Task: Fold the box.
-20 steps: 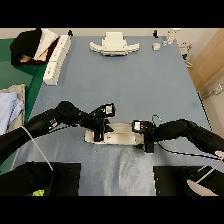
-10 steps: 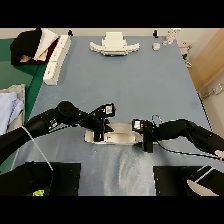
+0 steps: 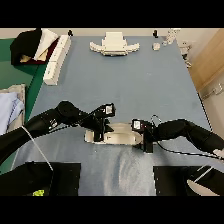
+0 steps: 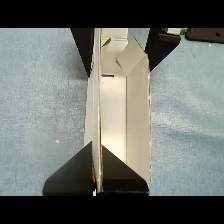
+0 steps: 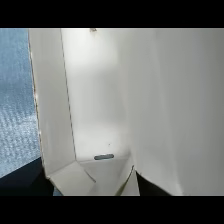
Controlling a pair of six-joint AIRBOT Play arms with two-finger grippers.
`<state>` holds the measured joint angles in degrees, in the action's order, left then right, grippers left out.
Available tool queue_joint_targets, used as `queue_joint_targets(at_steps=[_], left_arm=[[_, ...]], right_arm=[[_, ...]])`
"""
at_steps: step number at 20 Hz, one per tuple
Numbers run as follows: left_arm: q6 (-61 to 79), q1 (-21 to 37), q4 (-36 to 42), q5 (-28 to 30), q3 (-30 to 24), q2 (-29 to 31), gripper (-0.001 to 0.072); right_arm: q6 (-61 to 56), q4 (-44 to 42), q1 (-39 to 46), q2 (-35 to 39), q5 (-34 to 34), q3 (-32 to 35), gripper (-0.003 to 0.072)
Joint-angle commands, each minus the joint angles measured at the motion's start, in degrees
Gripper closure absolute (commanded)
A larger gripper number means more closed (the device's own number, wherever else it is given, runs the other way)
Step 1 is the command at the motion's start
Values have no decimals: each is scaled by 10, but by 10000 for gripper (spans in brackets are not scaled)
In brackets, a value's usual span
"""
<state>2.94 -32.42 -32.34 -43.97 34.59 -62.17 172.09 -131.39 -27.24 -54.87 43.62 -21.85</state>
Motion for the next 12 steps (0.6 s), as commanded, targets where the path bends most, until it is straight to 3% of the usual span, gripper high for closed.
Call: queue_joint_targets(at_steps=[1,2,12], left_arm=[[0,0,0,0,0,0,692],[0,0,0,0,0,0,692],[0,0,0,0,0,0,692]], right_arm=[[0,-3,0,0,-2,0,-22],[0,-5,0,0,-2,0,7],[0,-2,0,3,0,-7,6]])
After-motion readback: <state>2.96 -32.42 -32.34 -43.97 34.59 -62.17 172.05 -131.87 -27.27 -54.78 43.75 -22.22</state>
